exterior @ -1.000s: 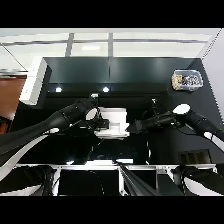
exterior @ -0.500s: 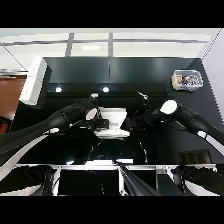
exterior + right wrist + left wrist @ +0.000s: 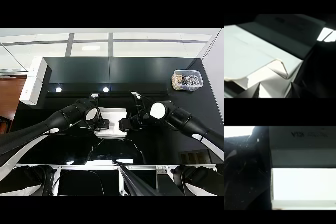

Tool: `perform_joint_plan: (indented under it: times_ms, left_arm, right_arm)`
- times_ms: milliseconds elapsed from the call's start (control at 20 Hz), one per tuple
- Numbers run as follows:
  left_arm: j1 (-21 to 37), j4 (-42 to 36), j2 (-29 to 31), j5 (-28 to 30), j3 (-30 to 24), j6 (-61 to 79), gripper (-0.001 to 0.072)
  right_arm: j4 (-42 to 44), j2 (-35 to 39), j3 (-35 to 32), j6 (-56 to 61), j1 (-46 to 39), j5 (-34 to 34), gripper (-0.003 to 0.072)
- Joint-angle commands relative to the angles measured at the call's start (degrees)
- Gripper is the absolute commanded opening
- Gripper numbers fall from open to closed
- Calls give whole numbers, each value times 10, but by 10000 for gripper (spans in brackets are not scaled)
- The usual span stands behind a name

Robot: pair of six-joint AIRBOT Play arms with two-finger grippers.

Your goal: Fold the box and place the chain.

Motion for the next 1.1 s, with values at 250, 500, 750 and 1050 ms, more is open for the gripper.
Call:
perform_joint_plan:
  times_ms: [250, 500, 750, 1050]
  left_arm:
    - [1, 0, 0, 1, 0, 0, 31]
    - [1, 0, 0, 1, 0, 0, 31]
    - [1, 0, 0, 1, 0, 0, 31]
    - [1, 0, 0, 1, 0, 0, 31]
  right_arm:
    - [-201, -37, 61, 252, 73, 24, 413]
    - [-215, -89, 111, 300, 96, 44, 359]
    - [-220, -91, 111, 322, 105, 81, 359]
    - [-241, -99, 111, 344, 112, 97, 358]
